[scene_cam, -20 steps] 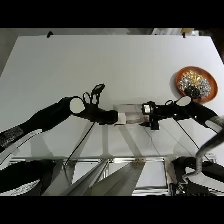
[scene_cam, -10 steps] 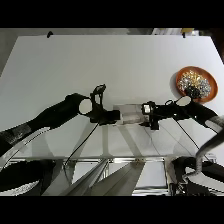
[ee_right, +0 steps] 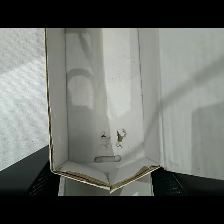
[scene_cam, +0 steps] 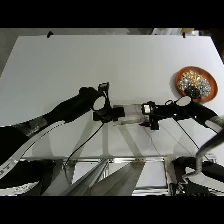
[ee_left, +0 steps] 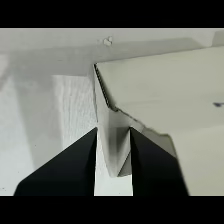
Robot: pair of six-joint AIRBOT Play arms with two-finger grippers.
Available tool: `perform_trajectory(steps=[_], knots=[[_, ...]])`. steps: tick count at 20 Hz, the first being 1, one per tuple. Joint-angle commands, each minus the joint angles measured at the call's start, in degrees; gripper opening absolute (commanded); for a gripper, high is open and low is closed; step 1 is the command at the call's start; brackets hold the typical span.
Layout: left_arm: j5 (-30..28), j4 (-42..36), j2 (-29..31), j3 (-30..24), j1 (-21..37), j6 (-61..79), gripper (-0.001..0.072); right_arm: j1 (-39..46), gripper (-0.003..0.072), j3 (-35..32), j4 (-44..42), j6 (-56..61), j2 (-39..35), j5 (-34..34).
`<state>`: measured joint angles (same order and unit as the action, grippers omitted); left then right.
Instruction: Fold the box and place the chain.
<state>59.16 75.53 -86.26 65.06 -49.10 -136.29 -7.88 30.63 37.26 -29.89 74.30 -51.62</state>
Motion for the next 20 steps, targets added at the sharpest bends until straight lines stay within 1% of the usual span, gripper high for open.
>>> perform_trajectory(steps=[1,4,7,12,15,17,20], knots=[[2.84,2.75,-3.72,4.63,-1.62,-4.33,0.0209,0.02,0.0394,0.02,0.0,0.0,-0.02,0.0],[3.26,3.54,-6.64,6.86,-3.13,-5.64,0.0203,0.02,0.0394,0.02,0.0,0.0,-0.02,0.0],[3.67,5.9,-8.0,6.95,-3.87,-9.4,0.0202,0.02,0.0394,0.02,0.0,0.0,-0.02,0.0],[6.91,9.6,-8.35,6.99,-3.85,-11.93,0.0201,0.02,0.0394,0.02,0.0,0.0,-0.02,-0.02],[7.34,10.16,-8.37,6.99,-3.85,-12.24,0.0196,0.02,0.0394,0.02,0.0,0.0,-0.02,-0.02],[7.32,10.16,-8.44,6.99,-3.98,-12.28,0.0129,0.02,0.0394,0.02,0.0,0.0,-0.02,-0.02],[7.34,9.99,-9.11,6.99,-4.31,-12.24,0.0131,0.02,0.0394,0.02,0.0,0.0,-0.02,0.0]])
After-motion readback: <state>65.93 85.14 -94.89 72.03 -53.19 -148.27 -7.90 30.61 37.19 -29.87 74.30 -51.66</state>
